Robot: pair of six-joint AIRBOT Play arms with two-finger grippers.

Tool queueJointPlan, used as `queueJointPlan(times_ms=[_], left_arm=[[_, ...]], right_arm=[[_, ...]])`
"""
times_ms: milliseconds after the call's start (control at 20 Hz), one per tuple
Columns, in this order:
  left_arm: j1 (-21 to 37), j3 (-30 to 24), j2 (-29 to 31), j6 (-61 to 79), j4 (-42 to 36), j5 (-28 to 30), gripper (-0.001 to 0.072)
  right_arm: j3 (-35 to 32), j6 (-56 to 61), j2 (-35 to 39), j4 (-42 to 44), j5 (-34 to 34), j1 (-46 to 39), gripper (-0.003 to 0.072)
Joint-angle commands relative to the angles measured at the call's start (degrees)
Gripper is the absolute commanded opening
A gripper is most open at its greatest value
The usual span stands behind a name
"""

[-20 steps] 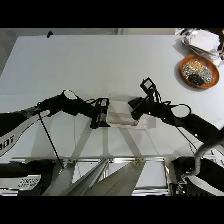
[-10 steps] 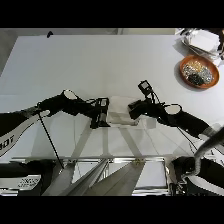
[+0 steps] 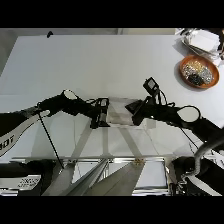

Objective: Fold the box and place the chain.

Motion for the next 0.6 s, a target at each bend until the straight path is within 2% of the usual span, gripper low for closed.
queueJointPlan(times_ms=[0, 150, 250, 350, 400, 450, 500, 550], left_arm=[[0.04, 0.07, 0.02, -0.02, -0.02, 0.00, 0.0343], [0.04, 0.07, 0.02, -0.02, -0.02, 0.00, 0.0343], [0.04, 0.07, 0.02, -0.02, -0.02, 0.00, 0.0343], [0.04, 0.07, 0.02, -0.02, -0.02, 0.00, 0.0343], [0.04, 0.07, 0.04, -0.02, -0.02, 0.00, 0.0343], [0.04, 0.07, 0.04, -0.02, -0.02, 0.00, 0.0343], [0.04, 0.07, 0.02, -0.02, -0.02, -0.02, 0.0343], [0.04, 0.07, 0.04, -0.02, -0.02, 0.00, 0.0343]], right_arm=[[0.07, 15.56, 8.07, -24.15, 7.39, 0.00, 0.0026], [0.04, 16.35, 9.25, -38.60, 17.20, 0.00, 0.0026], [0.04, 13.22, 9.22, -43.91, 23.12, 0.00, 0.0025], [-0.07, 8.61, 8.59, -45.88, 25.14, 0.00, 0.0031], [-0.17, 6.34, 7.82, -45.83, 24.41, 0.00, 0.0135], [-0.22, 3.78, 6.84, -45.66, 23.93, 0.00, 0.0344], [-0.22, 2.56, 5.75, -45.62, 23.32, 0.00, 0.0416], [-0.22, 1.31, 4.74, -46.10, 23.30, 0.00, 0.0412]])
